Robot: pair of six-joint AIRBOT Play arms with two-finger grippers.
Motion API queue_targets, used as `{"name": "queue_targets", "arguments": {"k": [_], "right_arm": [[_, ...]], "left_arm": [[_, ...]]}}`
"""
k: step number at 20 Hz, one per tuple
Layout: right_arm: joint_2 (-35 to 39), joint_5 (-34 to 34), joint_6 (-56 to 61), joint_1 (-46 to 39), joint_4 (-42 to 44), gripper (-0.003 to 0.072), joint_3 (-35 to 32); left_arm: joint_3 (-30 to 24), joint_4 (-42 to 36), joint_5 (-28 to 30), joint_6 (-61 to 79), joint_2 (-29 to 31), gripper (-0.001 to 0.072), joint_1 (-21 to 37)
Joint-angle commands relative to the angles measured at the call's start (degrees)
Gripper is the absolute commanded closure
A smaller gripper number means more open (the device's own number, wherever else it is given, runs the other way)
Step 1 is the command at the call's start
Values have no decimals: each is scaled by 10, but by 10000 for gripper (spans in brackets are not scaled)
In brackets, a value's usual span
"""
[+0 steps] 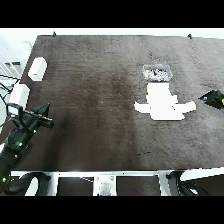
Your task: Fold the box and place the chain.
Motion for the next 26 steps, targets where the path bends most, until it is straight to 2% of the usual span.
{"name": "queue_targets", "arguments": {"k": [1, 8, 14, 15, 16, 20, 22, 23, 25, 26], "right_arm": [[-36, 15, -6, 1, -2, 88, 13], [-73, 63, -47, 43, -3, 90, 14], [-94, 64, -48, 57, -2, 131, 14], [-98, 66, -48, 57, -2, 173, 14], [-102, 72, -49, 58, 0, 250, 14], [-110, 88, -63, 58, 21, 275, 14], [-115, 94, -63, 60, 26, 335, 14], [-116, 97, -64, 62, 28, 416, 13], [-116, 106, -82, 63, 51, 633, 13], [-116, 120, -94, 63, 68, 669, 13]], "left_arm": [[0, 0, 0, 0, 0, 690, 0], [0, 0, 0, 0, 0, 690, 0], [0, 0, 0, 0, 0, 690, 0], [0, 0, 0, 0, 0, 690, 0], [0, 0, 0, 0, 0, 690, 0], [0, 0, 0, 0, 0, 690, 0], [0, 0, 0, 0, 0, 690, 0], [0, 0, 0, 0, 0, 690, 0], [0, 0, 0, 0, 0, 690, 0], [0, 0, 0, 0, 0, 690, 0]]}}
